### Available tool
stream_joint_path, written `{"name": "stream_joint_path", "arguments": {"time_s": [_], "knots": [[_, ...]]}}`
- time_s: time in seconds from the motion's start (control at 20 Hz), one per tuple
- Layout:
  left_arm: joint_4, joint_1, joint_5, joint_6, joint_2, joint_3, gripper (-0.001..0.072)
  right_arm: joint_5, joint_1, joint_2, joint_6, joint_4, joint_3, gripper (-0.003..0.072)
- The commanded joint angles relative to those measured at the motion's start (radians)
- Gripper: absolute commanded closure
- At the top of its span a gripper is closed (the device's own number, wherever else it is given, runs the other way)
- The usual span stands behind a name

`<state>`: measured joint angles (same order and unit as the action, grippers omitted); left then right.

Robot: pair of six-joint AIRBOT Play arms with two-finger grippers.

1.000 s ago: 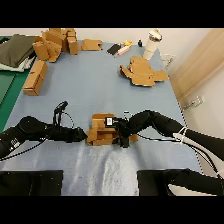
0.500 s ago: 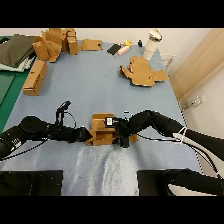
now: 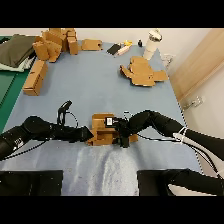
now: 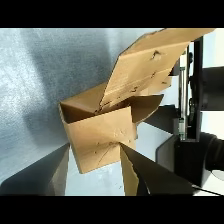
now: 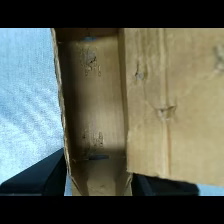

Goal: Fold the box.

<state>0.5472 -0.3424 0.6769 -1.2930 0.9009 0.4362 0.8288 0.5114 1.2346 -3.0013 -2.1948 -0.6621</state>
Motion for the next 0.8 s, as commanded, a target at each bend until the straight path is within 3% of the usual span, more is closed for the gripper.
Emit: {"name": "stream_joint_path", "arguments": {"time_s": [0.0, 0.2, 0.75], "knots": [[0.195, -0.064, -0.013, -0.200, 0.022, 0.050, 0.0221, 0.000, 0.000, 0.000, 0.000, 0.000, 0.000, 0.0265], [0.485, -0.166, -0.004, -0.480, 0.053, 0.150, 0.0221, 0.000, 0.000, 0.000, 0.000, 0.000, 0.000, 0.0265], [0.826, -0.348, 0.107, -0.846, 0.208, 0.359, 0.0221, 0.000, 0.000, 0.000, 0.000, 0.000, 0.000, 0.0265]]}}
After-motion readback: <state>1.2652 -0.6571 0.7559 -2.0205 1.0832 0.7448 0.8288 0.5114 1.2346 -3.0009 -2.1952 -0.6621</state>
